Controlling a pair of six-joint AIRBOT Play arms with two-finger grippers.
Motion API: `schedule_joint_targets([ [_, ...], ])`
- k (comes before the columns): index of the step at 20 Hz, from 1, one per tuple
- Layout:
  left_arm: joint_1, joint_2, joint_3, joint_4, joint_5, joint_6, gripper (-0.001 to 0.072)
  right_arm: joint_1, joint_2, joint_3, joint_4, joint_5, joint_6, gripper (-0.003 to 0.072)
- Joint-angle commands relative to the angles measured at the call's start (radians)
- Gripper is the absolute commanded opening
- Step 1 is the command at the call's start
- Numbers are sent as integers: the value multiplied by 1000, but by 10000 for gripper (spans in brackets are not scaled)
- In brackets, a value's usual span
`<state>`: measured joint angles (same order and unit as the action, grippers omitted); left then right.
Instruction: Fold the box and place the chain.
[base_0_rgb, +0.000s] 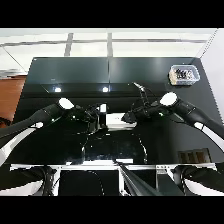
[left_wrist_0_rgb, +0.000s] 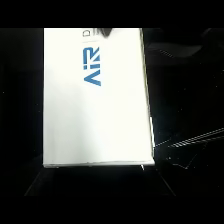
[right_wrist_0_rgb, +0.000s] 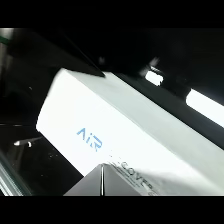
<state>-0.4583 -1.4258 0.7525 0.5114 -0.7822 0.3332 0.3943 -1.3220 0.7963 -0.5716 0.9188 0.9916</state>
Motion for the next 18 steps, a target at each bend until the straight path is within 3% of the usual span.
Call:
schedule_joint_targets([
  [1,0,0,1,0,0,0,370,0,-26,0,-77,10,29,26],
  [6,0,0,1,-1,-8,0,369,0,-25,2,-76,24,28,26],
  [9,0,0,1,-14,-10,-2,367,-24,-13,40,-75,123,23,25],
  [14,0,10,13,-51,-13,-52,374,-180,191,95,-66,225,51,25],
  [15,0,17,18,-47,-14,-59,429,-230,249,95,-82,238,53,25],
  [17,0,41,18,-36,-10,-78,663,-334,342,95,-141,298,77,26],
  [18,0,55,19,-18,-11,-103,712,-387,381,95,-198,341,97,25],
])
